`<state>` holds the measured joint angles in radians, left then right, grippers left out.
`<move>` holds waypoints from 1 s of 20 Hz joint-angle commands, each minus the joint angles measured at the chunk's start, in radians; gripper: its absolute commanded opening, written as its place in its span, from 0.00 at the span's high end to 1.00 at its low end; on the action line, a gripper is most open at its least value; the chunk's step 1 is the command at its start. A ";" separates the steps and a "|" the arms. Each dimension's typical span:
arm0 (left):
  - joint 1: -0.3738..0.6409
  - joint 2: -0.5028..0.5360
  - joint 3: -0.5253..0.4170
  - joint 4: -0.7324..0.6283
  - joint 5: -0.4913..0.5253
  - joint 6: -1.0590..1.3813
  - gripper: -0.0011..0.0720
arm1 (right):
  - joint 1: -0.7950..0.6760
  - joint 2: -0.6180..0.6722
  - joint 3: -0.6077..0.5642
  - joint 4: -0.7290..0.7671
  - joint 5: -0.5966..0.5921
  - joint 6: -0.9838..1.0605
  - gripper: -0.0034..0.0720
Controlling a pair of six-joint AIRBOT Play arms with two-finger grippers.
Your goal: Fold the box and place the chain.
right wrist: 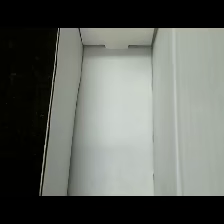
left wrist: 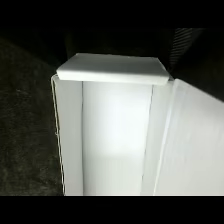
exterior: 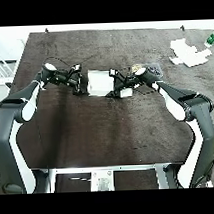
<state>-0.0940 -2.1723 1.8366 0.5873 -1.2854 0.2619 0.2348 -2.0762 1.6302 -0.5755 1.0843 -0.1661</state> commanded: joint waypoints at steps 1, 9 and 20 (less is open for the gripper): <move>-0.011 -0.001 0.010 0.027 0.044 0.000 0.01 | 0.001 0.001 0.000 -0.001 0.009 -0.002 0.20; -0.030 -0.002 0.010 0.014 0.052 -0.002 0.01 | 0.001 0.001 0.000 -0.001 0.009 -0.002 0.20; -0.055 -0.003 0.007 0.018 0.005 -0.044 0.01 | 0.001 0.001 0.000 -0.001 0.009 -0.002 0.20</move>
